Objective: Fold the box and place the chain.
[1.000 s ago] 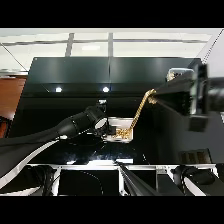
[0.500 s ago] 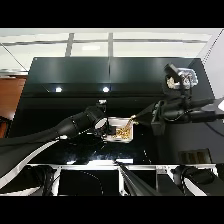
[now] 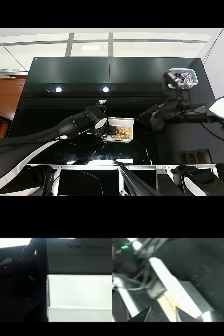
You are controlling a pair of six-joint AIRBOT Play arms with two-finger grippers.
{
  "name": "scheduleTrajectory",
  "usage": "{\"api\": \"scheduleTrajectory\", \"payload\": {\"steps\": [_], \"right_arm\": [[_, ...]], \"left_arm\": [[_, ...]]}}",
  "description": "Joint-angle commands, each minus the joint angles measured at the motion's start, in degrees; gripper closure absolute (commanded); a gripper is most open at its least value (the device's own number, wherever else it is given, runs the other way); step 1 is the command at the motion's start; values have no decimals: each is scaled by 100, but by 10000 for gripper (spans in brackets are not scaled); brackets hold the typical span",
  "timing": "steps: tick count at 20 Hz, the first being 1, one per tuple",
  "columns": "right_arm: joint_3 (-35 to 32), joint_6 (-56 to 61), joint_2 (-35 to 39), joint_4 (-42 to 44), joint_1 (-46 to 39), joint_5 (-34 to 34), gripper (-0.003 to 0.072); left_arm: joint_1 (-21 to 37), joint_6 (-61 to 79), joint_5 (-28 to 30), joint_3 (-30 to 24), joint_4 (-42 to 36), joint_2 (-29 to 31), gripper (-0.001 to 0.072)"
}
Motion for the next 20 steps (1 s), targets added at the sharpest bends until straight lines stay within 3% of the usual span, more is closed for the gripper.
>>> {"api": "scheduleTrajectory", "payload": {"steps": [1,7,8,9,10,14,18,20], "right_arm": [[87,7,-2,-400,-946,181,310],[85,11,-2,-437,-1421,140,312],[85,11,-2,-439,-1421,138,312],[85,11,-2,-439,-1421,138,312],[85,11,-2,-439,-1421,136,312],[85,9,-2,-472,-1423,133,312],[85,4,-2,-581,-1423,107,312],[85,7,-2,-726,-1423,98,313]], "left_arm": [[0,-330,11,2,-13,2,680],[0,-332,-26,55,-136,4,655],[0,-326,-55,118,-133,4,511],[0,-267,-59,208,-133,4,252],[0,-166,-59,302,-133,4,174],[2,686,-629,820,-114,39,175],[72,3399,-2533,1003,-503,470,175],[170,4315,-2824,787,83,931,175]]}}
